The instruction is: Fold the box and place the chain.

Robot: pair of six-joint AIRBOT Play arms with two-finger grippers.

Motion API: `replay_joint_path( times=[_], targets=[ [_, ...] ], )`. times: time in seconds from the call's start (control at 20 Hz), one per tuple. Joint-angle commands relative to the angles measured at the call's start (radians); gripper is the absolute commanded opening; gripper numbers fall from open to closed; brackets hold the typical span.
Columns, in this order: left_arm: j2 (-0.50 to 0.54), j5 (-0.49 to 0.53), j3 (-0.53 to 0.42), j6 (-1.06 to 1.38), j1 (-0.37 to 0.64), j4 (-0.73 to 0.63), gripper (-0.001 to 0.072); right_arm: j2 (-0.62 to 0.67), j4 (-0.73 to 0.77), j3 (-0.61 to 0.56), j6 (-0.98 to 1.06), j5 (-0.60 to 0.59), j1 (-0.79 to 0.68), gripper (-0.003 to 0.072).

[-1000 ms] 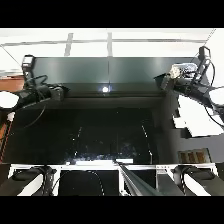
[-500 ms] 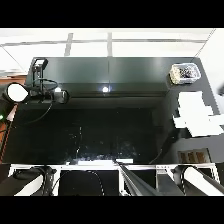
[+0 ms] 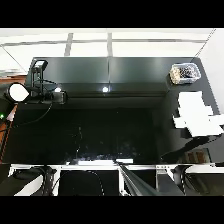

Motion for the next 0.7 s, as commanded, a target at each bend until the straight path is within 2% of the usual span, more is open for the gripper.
replay_joint_path(
  times=[0.0, 0.1, 0.15, 0.2, 0.25, 0.45, 0.65],
  targets=[
    [-0.001, 0.0, 0.001, -0.001, 0.001, -0.001, 0.0709, -0.067, -0.014, 0.039, -0.116, 0.067, 0.044, 0.0701],
    [-0.001, -0.001, 0.001, -0.001, 0.001, -0.001, 0.0709, -0.07, -0.014, 0.039, -0.146, 0.052, 0.077, 0.0697],
    [-0.001, -0.001, 0.001, -0.001, 0.001, -0.001, 0.0709, -0.072, -0.015, 0.039, -0.15, 0.053, 0.09, 0.0548],
    [-0.001, -0.001, 0.001, -0.001, 0.001, -0.001, 0.0709, -0.072, -0.017, 0.039, -0.149, 0.052, 0.101, 0.0314],
    [-0.001, -0.001, 0.001, -0.001, 0.001, -0.001, 0.0708, -0.069, -0.016, 0.039, -0.149, 0.064, 0.107, 0.0023],
    [-0.001, 0.003, 0.001, 0.0, 0.001, -0.001, 0.0708, -0.014, 0.159, 0.005, -0.129, 0.135, 0.11, 0.0016],
    [-0.001, 0.003, 0.001, 0.0, 0.001, -0.009, 0.0709, 0.166, 0.342, -0.195, -0.176, 0.119, 0.196, 0.0016]
  ],
)
